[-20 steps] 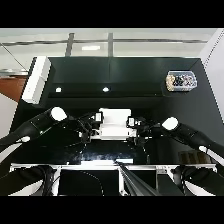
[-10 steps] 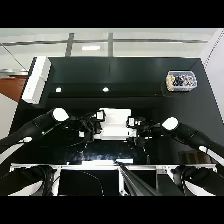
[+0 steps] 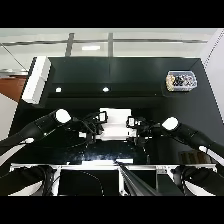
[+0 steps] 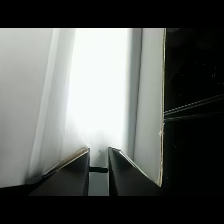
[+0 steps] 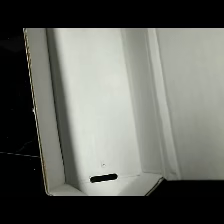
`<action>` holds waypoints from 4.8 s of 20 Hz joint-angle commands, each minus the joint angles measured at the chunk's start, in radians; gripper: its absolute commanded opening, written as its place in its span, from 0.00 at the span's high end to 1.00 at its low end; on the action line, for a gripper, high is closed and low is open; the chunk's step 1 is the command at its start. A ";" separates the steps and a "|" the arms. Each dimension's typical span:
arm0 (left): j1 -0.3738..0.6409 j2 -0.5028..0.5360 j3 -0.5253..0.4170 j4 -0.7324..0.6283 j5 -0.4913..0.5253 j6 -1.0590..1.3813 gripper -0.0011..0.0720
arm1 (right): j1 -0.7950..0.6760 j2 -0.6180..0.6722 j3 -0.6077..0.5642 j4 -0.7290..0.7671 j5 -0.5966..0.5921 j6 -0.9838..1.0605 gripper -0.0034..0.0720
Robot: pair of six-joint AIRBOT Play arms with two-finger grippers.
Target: Fold the box and place the chain.
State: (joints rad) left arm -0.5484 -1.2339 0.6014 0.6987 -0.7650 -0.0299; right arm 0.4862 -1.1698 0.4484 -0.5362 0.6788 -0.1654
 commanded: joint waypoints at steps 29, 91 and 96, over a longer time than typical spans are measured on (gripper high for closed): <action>0.668 0.253 -0.125 0.302 -0.275 -1.334 0.94 | 0.001 0.000 0.000 0.000 -0.002 0.001 0.33; -0.049 0.197 -0.108 0.105 0.149 -1.606 0.15 | 0.001 0.000 0.000 0.000 -0.002 0.001 0.33; -0.048 0.187 -0.090 0.113 0.152 -1.628 0.15 | 0.001 0.000 0.000 0.000 -0.002 0.001 0.33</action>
State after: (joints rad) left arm -0.5968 -1.0420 0.5022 0.8082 -0.6140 -1.6470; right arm 0.4862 -1.1698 0.4484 -0.5358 0.6773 -0.1642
